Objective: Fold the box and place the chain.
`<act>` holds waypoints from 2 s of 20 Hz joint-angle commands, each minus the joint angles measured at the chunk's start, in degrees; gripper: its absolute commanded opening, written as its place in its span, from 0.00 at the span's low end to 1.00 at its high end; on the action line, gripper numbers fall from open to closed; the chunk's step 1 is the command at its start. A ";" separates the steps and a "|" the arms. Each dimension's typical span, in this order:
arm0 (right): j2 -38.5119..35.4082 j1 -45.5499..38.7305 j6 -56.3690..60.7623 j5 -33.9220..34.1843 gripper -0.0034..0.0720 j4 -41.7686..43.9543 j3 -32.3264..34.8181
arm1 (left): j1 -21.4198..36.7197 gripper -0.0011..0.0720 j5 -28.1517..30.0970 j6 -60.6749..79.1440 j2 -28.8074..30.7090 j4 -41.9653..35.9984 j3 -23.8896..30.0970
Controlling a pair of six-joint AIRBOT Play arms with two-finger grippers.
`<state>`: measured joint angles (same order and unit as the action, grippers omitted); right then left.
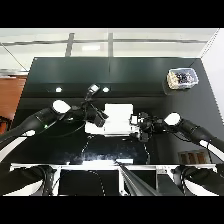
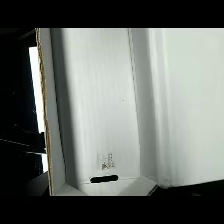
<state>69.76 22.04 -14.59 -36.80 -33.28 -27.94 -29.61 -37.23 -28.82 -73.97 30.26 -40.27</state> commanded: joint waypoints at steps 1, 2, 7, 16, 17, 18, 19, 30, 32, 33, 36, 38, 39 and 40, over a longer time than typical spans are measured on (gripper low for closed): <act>-0.02 0.02 0.02 -0.02 0.68 0.02 0.02 | -2.91 0.05 -0.15 -1.57 -2.91 11.52 -1.36; -0.02 0.02 0.02 -0.02 0.68 0.02 0.02 | -3.02 0.05 0.90 -3.61 -3.17 12.90 -1.77; -0.02 0.02 0.02 -0.02 0.68 0.02 0.02 | -2.75 0.13 0.55 -4.46 -2.36 14.62 -4.26; -0.02 0.02 0.02 -0.02 0.68 0.02 0.02 | 2.51 0.98 -25.55 1.88 10.21 22.08 -3.19; -0.02 0.02 0.02 -0.02 0.68 0.02 0.02 | 2.08 0.98 -25.57 1.95 10.12 24.55 -2.40; -0.02 0.02 0.02 -0.02 0.68 0.02 0.02 | 1.60 0.98 -24.04 3.76 9.92 26.99 -1.57; -0.02 0.02 0.02 -0.02 0.68 0.02 0.02 | 1.14 0.98 -21.38 6.97 9.57 28.39 -0.52; -0.02 0.02 0.02 -0.02 0.68 0.02 0.02 | -5.42 0.88 -7.91 19.50 3.89 25.51 1.14; -0.02 0.02 0.02 -0.02 0.68 0.02 0.02 | -5.64 0.43 -7.85 19.50 3.91 22.32 1.11; -0.02 0.02 0.02 -0.02 0.68 0.02 0.02 | -5.64 0.31 -7.76 19.50 3.91 21.81 1.11; -0.02 0.02 0.02 -0.02 0.68 0.02 0.02 | -5.64 0.31 -7.74 19.41 3.91 21.35 1.11; -0.02 0.02 0.02 -0.02 0.68 0.02 0.02 | -5.64 0.31 -7.67 19.37 3.91 21.24 1.11; -0.02 0.02 0.02 -0.02 0.68 0.02 0.02 | -5.64 0.31 -7.69 19.02 3.91 21.29 1.11; -0.02 0.02 0.02 -0.02 0.68 0.02 0.02 | -5.64 0.31 -7.67 18.43 3.91 21.29 1.11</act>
<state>69.76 22.04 -14.57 -36.82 -33.28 -27.94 -35.18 -45.12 -9.50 -70.02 52.25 -39.18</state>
